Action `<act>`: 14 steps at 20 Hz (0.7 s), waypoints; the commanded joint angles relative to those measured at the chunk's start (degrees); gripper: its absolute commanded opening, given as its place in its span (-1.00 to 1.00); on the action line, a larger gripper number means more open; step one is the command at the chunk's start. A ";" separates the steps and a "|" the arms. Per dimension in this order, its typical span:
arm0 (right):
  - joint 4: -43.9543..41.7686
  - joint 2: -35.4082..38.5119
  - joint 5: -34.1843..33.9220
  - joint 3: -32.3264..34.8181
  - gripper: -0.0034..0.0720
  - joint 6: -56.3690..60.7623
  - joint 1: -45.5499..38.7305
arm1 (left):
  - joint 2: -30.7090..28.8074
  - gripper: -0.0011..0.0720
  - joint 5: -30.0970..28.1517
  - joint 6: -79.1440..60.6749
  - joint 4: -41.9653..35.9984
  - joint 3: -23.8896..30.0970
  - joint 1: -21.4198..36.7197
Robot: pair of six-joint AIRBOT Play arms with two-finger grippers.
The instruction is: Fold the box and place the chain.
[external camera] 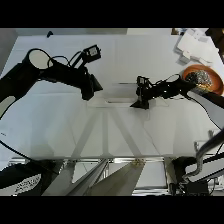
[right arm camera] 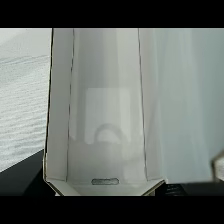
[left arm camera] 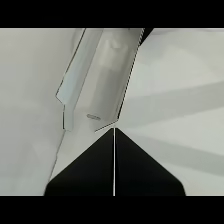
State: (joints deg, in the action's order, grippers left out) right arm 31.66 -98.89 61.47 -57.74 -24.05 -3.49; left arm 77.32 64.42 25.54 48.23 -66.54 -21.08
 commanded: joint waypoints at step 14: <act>-0.02 -0.04 0.02 0.02 0.66 0.02 0.02 | 14.05 -0.96 -19.69 -12.74 -31.21 2.25 4.04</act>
State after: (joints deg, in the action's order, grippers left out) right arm 31.55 -98.91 61.43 -57.74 -23.90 -3.49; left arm 89.97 48.86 14.09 24.69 -64.31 -17.91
